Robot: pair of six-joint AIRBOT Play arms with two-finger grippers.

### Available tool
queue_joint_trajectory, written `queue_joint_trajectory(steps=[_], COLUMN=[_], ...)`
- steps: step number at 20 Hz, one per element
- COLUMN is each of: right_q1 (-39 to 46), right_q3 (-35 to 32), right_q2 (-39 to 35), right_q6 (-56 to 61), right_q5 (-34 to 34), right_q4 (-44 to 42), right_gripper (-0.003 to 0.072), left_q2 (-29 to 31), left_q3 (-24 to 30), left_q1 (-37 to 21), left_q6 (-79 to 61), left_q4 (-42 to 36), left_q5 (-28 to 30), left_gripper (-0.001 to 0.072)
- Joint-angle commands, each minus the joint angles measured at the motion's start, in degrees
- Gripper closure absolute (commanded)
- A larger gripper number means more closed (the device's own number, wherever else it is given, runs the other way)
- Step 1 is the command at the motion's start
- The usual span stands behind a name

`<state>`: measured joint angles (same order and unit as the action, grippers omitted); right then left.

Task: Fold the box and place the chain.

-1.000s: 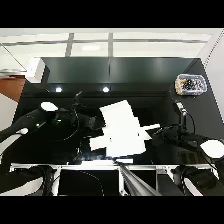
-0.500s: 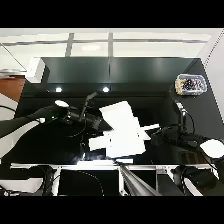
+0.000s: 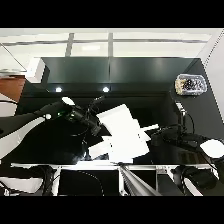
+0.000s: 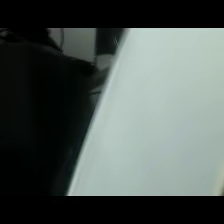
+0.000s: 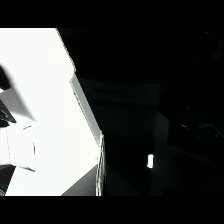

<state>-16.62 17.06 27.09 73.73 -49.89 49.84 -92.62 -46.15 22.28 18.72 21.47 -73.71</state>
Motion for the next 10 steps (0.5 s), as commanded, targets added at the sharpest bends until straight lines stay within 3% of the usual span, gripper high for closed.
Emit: queue_joint_trajectory(steps=[1,2,3,4,5,8,10], right_q1=[0.0,0.0,0.0,0.0,0.2,3.1,5.7], right_q3=[0.0,0.0,0.0,0.0,0.3,8.0,15.3], right_q2=[0.0,0.0,0.0,0.0,0.0,0.0,0.0], right_q6=[0.2,0.5,0.6,1.2,1.3,1.3,1.2], right_q5=[0.0,0.0,0.0,-0.1,-0.9,-8.6,-10.5], right_q4=[0.1,0.1,0.1,0.3,1.4,21.6,32.5], right_gripper=[0.0647,0.0646,0.0514,0.0108,-0.0013,-0.0011,-0.0011], left_q2=[-0.2,-0.2,-0.2,-0.2,-0.2,0.3,2.8], left_q3=[-0.2,-0.2,-0.2,-0.2,-0.2,-0.3,-0.3], left_q1=[1.4,1.4,1.3,0.9,0.4,-0.9,-0.8], left_q6=[-1.8,-1.8,-1.8,-1.8,-1.8,-1.3,-1.3], left_q4=[0.6,0.6,0.6,0.6,0.6,1.1,4.8], left_q5=[1.3,1.6,1.6,1.0,0.2,-2.4,-0.4], left_gripper=[0.0436,0.0500,0.0614,0.0678,0.0678,0.0681,0.0682])
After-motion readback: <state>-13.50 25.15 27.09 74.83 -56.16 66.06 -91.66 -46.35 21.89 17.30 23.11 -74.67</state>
